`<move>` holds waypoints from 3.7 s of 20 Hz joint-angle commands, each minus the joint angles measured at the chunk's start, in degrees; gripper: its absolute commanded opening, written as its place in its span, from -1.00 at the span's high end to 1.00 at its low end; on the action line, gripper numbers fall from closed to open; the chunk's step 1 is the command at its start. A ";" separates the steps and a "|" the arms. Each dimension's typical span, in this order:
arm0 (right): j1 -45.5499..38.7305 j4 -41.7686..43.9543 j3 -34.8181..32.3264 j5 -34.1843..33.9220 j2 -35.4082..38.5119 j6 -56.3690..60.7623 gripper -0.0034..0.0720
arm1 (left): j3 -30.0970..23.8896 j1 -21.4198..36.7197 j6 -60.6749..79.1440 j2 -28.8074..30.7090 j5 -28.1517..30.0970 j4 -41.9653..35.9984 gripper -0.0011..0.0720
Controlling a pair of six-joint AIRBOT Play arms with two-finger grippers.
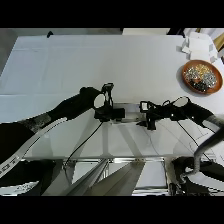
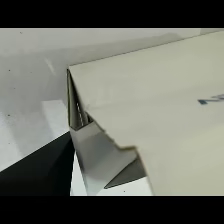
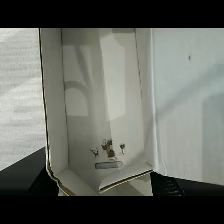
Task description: Fold the box and place the chain.
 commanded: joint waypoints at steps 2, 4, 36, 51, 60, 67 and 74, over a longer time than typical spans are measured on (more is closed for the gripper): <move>0.00 0.00 -0.02 0.02 0.04 0.00 -0.14 | 0.81 -0.61 -4.31 -1.16 -0.55 2.71 -0.42; 0.00 0.00 -0.02 0.02 0.04 0.00 -0.14 | 1.01 -0.52 -6.67 -1.16 -0.52 3.08 -0.40; 0.00 0.02 -0.02 0.04 0.04 0.00 -0.14 | 9.81 -1.14 -10.38 -6.86 -7.65 7.63 0.23; 0.00 0.00 -0.02 0.02 0.04 0.00 -0.14 | 13.05 -1.79 -10.43 -11.47 -17.16 8.74 0.97; 0.00 0.02 -0.02 0.02 0.04 0.00 -0.14 | 13.05 -1.25 -10.12 -10.86 -17.92 8.68 0.07; 0.00 0.02 -0.02 0.02 0.04 0.00 -0.14 | 13.05 4.98 6.86 -4.87 -20.81 2.97 0.01; -0.02 0.02 -0.02 0.02 0.04 0.00 -0.14 | 12.98 15.26 31.10 6.99 -23.06 3.45 0.01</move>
